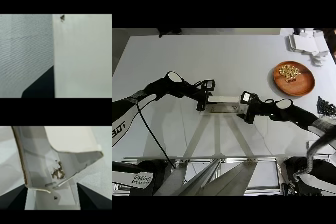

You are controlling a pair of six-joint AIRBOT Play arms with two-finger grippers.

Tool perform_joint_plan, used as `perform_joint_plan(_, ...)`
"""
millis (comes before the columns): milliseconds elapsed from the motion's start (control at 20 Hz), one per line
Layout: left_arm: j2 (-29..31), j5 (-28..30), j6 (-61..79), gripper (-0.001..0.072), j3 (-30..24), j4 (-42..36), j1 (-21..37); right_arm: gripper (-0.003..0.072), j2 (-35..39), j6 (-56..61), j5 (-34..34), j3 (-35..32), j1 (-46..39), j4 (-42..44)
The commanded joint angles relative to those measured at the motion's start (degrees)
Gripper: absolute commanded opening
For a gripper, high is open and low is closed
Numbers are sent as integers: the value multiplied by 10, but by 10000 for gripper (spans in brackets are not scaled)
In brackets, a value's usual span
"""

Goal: Fold the box and place the chain.

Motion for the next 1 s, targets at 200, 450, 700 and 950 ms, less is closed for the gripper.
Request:
perform_joint_plan(200, 0, 0, 0, 6, 0, 0, 0, 669, -63, -55, 104, 61, -34, -27)
perform_joint_plan(450, 0, 0, 0, 6, 0, 0, 0, 646, -89, -82, 120, 81, -34, -26)
perform_joint_plan(700, 0, 0, 0, 6, 0, 0, 0, 647, -121, -85, 135, 81, -33, -17)
perform_joint_plan(950, 0, 0, 0, 6, 0, 0, 0, 647, -144, -98, 139, 100, -33, 15)
